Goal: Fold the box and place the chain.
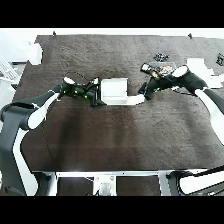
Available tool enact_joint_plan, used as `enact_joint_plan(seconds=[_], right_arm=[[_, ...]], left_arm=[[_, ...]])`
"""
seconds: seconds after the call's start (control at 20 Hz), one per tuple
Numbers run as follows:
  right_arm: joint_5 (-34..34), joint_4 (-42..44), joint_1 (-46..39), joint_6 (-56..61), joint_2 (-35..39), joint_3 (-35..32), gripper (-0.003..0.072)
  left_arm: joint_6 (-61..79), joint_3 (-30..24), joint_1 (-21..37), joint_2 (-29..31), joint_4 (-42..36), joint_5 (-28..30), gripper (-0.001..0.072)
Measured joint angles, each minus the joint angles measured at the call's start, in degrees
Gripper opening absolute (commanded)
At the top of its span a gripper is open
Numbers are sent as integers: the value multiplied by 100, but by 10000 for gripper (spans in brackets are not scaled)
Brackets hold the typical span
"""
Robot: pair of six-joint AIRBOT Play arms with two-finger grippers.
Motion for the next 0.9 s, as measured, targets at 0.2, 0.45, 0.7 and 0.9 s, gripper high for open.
enact_joint_plan(seconds=[0.2,0.45,0.7,0.9], right_arm=[[-9,-20,-584,1316,76,9,15],[-13,-11,-951,2321,-234,-7,16],[153,444,-754,2627,-835,-9,16],[514,785,-280,2662,-1086,11,16]], left_arm=[[0,0,-2,0,0,0,417],[0,0,-2,0,0,2,416],[2,0,0,0,0,0,416],[2,0,-2,0,0,2,417]])
